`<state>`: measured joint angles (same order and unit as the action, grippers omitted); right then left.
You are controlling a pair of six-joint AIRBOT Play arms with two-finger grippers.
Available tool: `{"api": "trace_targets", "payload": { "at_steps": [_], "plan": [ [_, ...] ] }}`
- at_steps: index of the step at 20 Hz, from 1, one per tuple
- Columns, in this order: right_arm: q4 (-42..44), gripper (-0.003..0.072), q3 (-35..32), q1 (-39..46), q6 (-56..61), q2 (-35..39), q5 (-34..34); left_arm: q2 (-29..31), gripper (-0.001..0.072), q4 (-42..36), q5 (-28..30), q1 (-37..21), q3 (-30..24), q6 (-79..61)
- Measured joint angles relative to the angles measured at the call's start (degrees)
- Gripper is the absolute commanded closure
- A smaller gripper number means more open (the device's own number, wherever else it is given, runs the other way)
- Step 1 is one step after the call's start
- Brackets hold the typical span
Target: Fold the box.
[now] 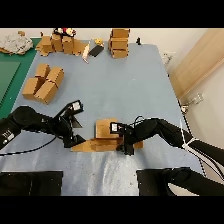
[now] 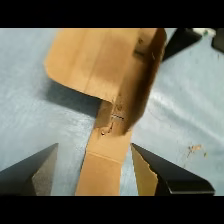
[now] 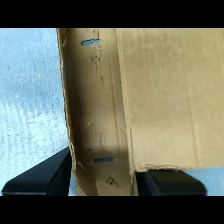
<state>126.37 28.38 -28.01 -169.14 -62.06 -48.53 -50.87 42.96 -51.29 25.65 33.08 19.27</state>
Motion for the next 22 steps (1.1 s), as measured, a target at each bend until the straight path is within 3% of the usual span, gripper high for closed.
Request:
{"api": "trace_targets", "payload": {
  "at_steps": [9,16,18,22],
  "plan": [
    [0.0,0.0246,0.0,0.0,0.0,0.0,0.0,-9.4,0.0034,-2.3,1.6,3.9,-0.4,-16.5],
    [0.0,0.0246,0.0,0.0,0.0,0.0,0.0,-12.2,0.0037,-6.3,0.2,6.2,-0.4,-20.2],
    [0.0,0.0246,0.0,0.0,0.0,0.0,0.0,-12.9,0.0144,-6.8,0.3,6.6,-0.4,-20.4],
    [0.0,0.0246,0.0,0.0,0.0,0.0,0.0,-14.3,0.0145,-7.2,1.4,7.4,-0.4,-20.7]
  ]
}}
